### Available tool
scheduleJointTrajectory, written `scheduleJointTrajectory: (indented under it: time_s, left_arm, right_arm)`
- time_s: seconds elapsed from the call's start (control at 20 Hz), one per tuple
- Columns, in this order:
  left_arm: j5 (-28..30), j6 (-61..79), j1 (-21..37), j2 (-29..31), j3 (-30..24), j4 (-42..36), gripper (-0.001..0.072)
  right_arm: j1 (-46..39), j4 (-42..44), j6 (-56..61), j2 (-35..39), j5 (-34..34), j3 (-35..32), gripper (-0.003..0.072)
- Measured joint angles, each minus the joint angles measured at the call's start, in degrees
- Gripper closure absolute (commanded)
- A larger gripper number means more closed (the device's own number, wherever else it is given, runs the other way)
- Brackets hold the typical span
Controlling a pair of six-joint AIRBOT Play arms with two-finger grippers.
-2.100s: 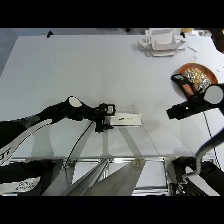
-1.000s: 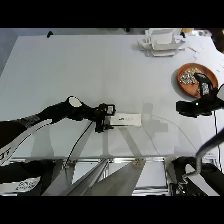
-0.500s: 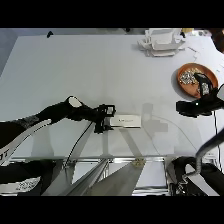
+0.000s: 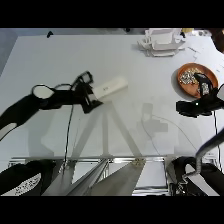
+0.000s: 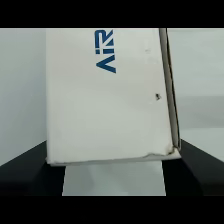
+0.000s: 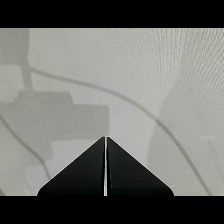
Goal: Fold the box and place the chain.
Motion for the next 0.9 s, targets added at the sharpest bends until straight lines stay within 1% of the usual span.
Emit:
scheduleJointTrajectory:
  time_s: [0.15,0.25,0.35,0.5,0.65,0.7,0.75,0.8,0.85,0.9]
  left_arm:
    - [0.02,-19.96,10.91,7.19,0.00,15.34,0.0708]
    - [0.04,-33.16,18.88,9.75,-0.07,24.92,0.0708]
    - [-0.28,-43.63,26.53,10.51,-0.48,30.82,0.0699]
    - [-1.03,-52.15,35.30,9.40,-1.79,35.34,0.0699]
    - [-1.90,-55.71,39.63,6.75,-2.45,37.42,0.0697]
    - [-2.32,-56.43,40.41,5.64,-2.58,38.14,0.0661]
    - [-2.73,-56.98,40.94,4.50,-2.67,38.64,0.0577]
    - [-3.17,-57.31,41.33,3.23,-2.71,39.19,0.0535]
    - [-3.85,-57.51,41.59,2.05,-2.75,39.54,0.0534]
    - [-3.89,-57.77,41.83,0.81,-2.78,39.67,0.0517]
  right_arm:
    - [0.00,0.00,0.00,0.00,0.00,0.02,0.0668]
    - [0.00,-0.02,0.00,0.00,-0.02,0.00,0.0668]
    - [0.00,0.00,0.00,0.00,-0.02,0.00,0.0668]
    - [0.00,0.00,0.00,0.00,0.00,0.00,0.0668]
    - [0.00,0.00,0.00,0.00,-0.02,0.00,0.0668]
    - [0.00,-0.02,0.00,0.00,0.00,0.02,0.0668]
    - [0.00,-0.02,0.00,0.00,-0.02,0.02,0.0668]
    - [0.00,-0.02,0.00,0.00,0.00,0.02,0.0668]
    - [0.00,-0.02,0.00,0.00,0.00,0.00,0.0668]
    - [0.00,0.00,0.00,0.00,-0.02,0.00,0.0668]
